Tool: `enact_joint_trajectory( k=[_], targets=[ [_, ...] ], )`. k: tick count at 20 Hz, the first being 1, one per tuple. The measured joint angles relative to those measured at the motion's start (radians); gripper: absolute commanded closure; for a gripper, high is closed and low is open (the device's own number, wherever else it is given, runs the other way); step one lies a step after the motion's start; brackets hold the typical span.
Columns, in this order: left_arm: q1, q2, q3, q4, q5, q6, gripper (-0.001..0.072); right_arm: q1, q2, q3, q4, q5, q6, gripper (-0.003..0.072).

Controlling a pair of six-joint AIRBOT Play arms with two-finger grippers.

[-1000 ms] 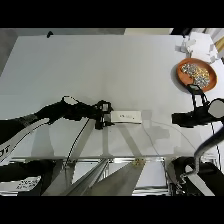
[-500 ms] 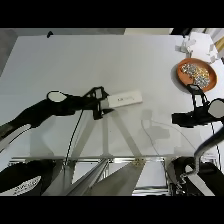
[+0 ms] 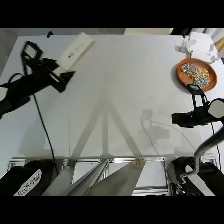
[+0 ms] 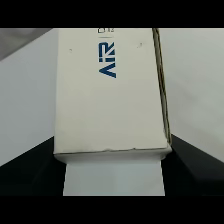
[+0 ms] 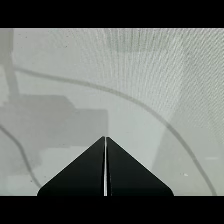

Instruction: Fold the box and place the chain.

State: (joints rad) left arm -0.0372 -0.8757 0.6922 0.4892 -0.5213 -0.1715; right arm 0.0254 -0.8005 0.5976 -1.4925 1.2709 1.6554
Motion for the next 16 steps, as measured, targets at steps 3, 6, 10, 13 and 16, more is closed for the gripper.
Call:
enact_joint_trajectory(
  k=[3, 6, 10, 13, 16],
  targets=[
    [0.169, 0.02, 0.0, 0.191, -0.047, -0.212, 0.0706, 0.0, 0.0, 0.0, 0.0, 0.0, 0.0, 0.0672],
    [0.323, 0.008, 0.0, 0.388, -0.109, -0.407, 0.0706, 0.0, 0.0, 0.0, 0.0, 0.0, 0.0, 0.0672],
    [0.461, -0.056, -0.006, 0.617, -0.203, -0.581, 0.0707, 0.0, 0.0, 0.0, 0.0, 0.0, 0.0, 0.0672],
    [0.503, -0.117, -0.019, 0.734, -0.242, -0.673, 0.0707, 0.0, 0.0, 0.0, 0.0, 0.0, 0.0, 0.0672],
    [0.517, -0.163, -0.025, 0.787, -0.259, -0.716, 0.0698, 0.0, 0.0, 0.0, 0.0, 0.0, 0.0, 0.0672]
  ],
)
